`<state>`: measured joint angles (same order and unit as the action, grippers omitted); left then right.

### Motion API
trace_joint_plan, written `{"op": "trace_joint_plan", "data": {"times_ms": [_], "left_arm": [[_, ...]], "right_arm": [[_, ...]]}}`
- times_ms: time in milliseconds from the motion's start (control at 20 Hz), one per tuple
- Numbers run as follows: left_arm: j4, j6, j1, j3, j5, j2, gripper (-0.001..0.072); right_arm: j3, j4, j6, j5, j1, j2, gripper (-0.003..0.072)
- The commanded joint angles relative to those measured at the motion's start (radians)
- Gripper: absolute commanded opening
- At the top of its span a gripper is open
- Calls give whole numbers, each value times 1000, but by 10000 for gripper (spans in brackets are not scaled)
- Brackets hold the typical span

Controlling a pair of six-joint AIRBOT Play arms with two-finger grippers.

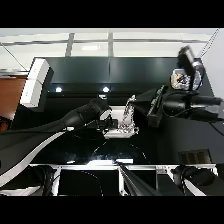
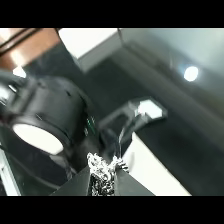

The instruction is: Fold the box and place the chain.

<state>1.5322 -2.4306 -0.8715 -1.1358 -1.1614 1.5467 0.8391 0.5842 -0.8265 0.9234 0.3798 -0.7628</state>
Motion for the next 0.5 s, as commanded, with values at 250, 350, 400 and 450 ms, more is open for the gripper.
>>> {"op": "trace_joint_plan", "data": {"times_ms": [250,350,400,450], "left_arm": [[0,0,1,0,-1,0,33],[0,0,1,0,0,0,33],[0,0,1,0,0,0,33],[0,0,1,0,0,0,33]], "right_arm": [[-170,19,-34,-16,0,-193,31],[-169,47,-33,-51,-14,-219,593],[-166,83,-29,-47,-45,-215,610],[-166,135,-23,-16,-93,-209,609]]}}
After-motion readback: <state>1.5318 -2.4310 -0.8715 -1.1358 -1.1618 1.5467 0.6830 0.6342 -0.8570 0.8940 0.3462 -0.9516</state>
